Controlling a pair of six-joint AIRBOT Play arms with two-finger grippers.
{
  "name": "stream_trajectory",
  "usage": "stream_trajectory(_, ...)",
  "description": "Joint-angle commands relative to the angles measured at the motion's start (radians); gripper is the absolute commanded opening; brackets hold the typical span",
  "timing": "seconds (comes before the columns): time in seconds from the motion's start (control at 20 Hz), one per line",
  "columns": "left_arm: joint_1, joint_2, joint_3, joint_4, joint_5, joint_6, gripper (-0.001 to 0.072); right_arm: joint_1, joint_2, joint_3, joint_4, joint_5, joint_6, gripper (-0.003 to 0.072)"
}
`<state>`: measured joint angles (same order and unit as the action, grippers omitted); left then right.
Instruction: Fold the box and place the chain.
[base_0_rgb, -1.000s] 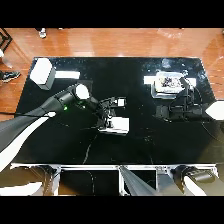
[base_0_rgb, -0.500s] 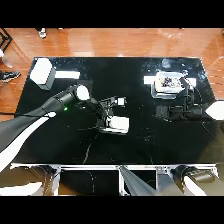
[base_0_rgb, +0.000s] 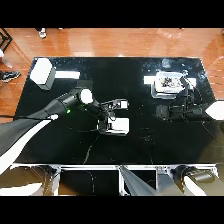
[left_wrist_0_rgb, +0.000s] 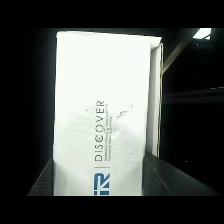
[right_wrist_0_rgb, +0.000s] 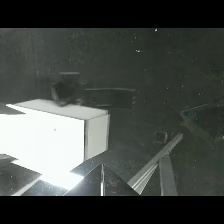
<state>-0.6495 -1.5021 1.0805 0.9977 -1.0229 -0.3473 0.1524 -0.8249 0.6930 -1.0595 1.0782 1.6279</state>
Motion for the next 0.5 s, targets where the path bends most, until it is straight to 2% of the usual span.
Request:
stream_trajectory(0.0,-0.004,0.000,0.000,0.076,-0.011,-0.112,0.0416,-0.001,0.001,0.001,0.000,-0.003,0.000,0.0024)
stream_trajectory(0.05,-0.004,0.000,0.000,0.076,-0.023,-0.113,0.0313,-0.001,0.001,0.001,0.000,-0.003,0.000,0.0024)
stream_trajectory(0.1,-0.003,0.001,0.001,0.077,-0.035,-0.112,0.0167,-0.001,0.001,0.001,0.000,-0.003,0.000,0.0024)
stream_trajectory(0.15,-0.003,0.003,0.001,0.079,-0.049,-0.112,0.0071,-0.001,0.001,0.001,0.001,-0.003,0.000,0.0024)
stream_trajectory(0.25,-0.003,0.016,0.001,0.104,-0.067,-0.113,0.0026,-0.001,0.001,0.001,0.001,-0.003,0.001,0.0024)
stream_trajectory(0.45,0.034,0.074,0.006,0.227,-0.109,-0.206,0.0026,-0.001,0.001,0.001,0.004,-0.003,0.004,0.0024)
